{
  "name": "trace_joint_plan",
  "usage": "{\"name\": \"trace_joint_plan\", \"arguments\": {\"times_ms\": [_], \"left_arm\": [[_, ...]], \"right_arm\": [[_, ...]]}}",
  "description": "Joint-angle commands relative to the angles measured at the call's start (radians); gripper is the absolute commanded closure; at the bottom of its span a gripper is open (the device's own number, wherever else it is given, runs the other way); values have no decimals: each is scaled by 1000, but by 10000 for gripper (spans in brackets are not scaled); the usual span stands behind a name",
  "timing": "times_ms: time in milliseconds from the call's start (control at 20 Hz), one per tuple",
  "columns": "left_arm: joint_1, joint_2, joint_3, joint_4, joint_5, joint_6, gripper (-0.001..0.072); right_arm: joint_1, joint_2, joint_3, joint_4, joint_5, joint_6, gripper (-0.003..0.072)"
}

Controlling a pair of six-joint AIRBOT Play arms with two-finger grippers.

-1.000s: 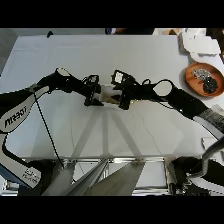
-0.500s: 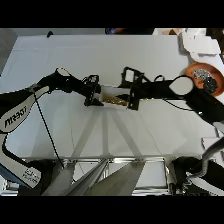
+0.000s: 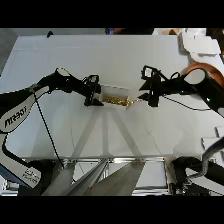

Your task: Fold the box and place the chain.

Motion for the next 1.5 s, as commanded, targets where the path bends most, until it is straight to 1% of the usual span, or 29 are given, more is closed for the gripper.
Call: {"name": "trace_joint_plan", "arguments": {"times_ms": [0,50,200,450,650,700,800,900,950,1000,1050,1150,1300,1450], "left_arm": [[0,0,0,0,0,0,363],[0,0,0,0,0,0,363],[0,0,0,0,0,0,363],[0,0,0,0,0,0,363],[0,0,0,0,0,0,363],[0,0,0,0,0,0,363],[0,0,0,0,0,0,363],[0,0,0,0,0,0,363],[0,0,0,0,0,0,363],[0,0,0,0,0,0,363],[0,0,0,0,0,0,363],[0,0,0,0,0,0,363],[0,0,0,0,0,0,363],[0,0,0,0,0,0,363]], "right_arm": [[-19,-131,0,-8,16,-135,273],[-19,-163,0,10,16,-166,219],[-19,-233,0,72,16,-236,218],[13,-306,0,177,15,-376,218],[51,-349,0,205,-55,-394,224],[55,-352,0,204,-68,-388,246],[56,-352,0,205,-74,-387,379],[56,-352,0,204,-76,-387,411],[56,-352,0,204,-79,-387,503],[56,-352,0,204,-82,-387,616],[56,-352,0,202,-82,-387,674],[56,-352,0,194,-82,-376,674],[56,-352,0,190,-89,-268,675],[56,-333,0,134,-85,-189,676]]}}
